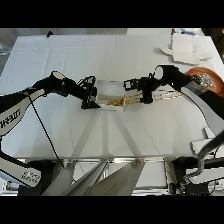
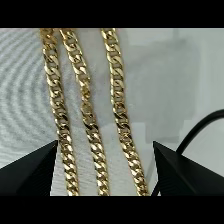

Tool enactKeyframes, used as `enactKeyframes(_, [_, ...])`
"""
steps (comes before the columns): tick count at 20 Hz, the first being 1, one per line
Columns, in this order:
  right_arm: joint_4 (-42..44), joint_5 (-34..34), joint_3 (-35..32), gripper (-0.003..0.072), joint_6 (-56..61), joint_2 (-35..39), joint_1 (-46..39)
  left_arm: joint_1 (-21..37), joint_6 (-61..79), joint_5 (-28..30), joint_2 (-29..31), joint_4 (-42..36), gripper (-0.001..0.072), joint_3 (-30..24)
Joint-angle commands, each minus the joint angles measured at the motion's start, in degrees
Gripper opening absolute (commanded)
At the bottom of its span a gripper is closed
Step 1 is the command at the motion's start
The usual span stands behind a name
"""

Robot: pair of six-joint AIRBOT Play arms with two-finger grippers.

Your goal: Fold the box and place the chain.

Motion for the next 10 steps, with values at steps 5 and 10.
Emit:
enactKeyframes(5, [-0.37,-0.83,-5.66,0.0444,-0.13,-0.02,0.42,0.02,0.02,0.02,-0.02,0.0,0.032,-0.02])
enactKeyframes(10, [-0.09,-1.14,-5.75,0.0012,0.55,1.03,0.42,0.02,0.02,0.02,-0.02,0.0,0.032,-0.02])
